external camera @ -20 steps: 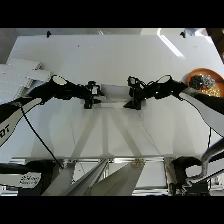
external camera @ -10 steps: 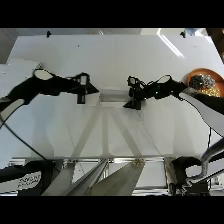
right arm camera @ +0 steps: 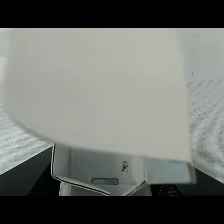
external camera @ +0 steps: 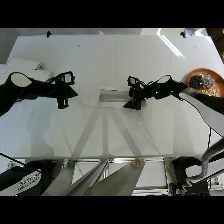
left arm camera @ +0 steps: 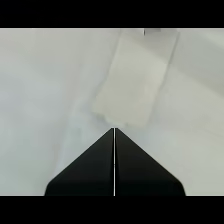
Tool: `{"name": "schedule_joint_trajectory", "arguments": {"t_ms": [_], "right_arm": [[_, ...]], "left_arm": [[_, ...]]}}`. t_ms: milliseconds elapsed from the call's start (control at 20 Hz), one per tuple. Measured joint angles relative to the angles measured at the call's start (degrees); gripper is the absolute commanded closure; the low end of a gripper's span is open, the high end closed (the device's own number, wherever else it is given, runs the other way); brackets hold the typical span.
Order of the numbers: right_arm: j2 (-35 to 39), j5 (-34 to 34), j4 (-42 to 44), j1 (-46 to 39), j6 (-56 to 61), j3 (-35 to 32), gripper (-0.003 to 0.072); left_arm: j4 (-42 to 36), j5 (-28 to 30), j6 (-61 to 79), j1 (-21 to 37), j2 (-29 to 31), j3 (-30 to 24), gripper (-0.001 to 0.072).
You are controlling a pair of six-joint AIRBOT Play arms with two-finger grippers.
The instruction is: Fold the box and place the chain.
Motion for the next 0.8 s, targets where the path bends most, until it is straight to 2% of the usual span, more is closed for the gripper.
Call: {"name": "schedule_joint_trajectory", "arguments": {"t_ms": [300, 500, 800], "right_arm": [[0.0, 0.02, 0.0, 0.0, 0.0, 0.0, 0.0333], [0.0, 0.02, 0.0, 0.0, -0.02, 0.0, 0.0333], [0.0, 0.04, 0.0, 0.0, -0.02, 0.0, 0.0333]], "left_arm": [[-0.09, 8.44, -12.37, 0.42, -3.74, -5.46, 0.0707], [-6.67, 9.68, -14.62, 0.42, -5.38, -6.19, 0.0709], [-14.21, 8.63, -16.61, -0.28, -7.41, -6.45, 0.0709]]}}
